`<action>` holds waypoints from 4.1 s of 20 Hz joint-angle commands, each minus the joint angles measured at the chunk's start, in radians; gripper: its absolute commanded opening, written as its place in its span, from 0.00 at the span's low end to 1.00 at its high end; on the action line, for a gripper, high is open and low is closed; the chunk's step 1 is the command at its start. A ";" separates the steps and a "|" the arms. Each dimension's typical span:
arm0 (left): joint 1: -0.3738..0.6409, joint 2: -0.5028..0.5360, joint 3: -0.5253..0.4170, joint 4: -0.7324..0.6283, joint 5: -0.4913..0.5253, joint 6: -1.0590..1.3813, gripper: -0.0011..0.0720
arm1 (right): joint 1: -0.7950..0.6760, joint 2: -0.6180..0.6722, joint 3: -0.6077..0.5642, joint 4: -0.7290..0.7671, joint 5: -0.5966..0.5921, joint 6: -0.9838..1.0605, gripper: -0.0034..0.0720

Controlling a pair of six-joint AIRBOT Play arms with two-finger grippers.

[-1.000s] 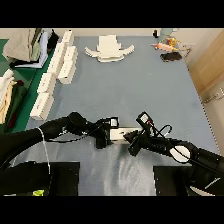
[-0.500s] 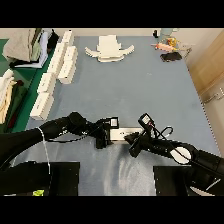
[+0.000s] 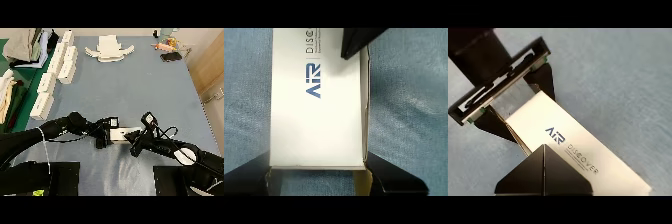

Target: Fold the box.

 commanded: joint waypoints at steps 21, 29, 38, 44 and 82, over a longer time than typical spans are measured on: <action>0.000 0.000 0.000 0.002 0.000 0.002 0.60 | 0.000 -0.055 -0.021 0.002 0.027 0.003 0.05; 0.000 0.000 0.000 0.002 0.000 0.003 0.60 | -0.018 -0.016 0.087 -0.045 -0.029 0.003 0.05; 0.000 0.000 0.000 0.002 0.000 0.003 0.60 | -0.278 -0.170 0.315 -0.568 0.412 0.333 0.05; 0.000 0.000 0.000 0.002 0.000 0.003 0.60 | -0.462 -0.322 0.631 -0.846 0.921 0.848 0.05; 0.789 -0.131 0.257 0.524 0.291 -1.117 0.60 | -0.480 -0.333 0.647 -0.790 0.942 0.946 0.05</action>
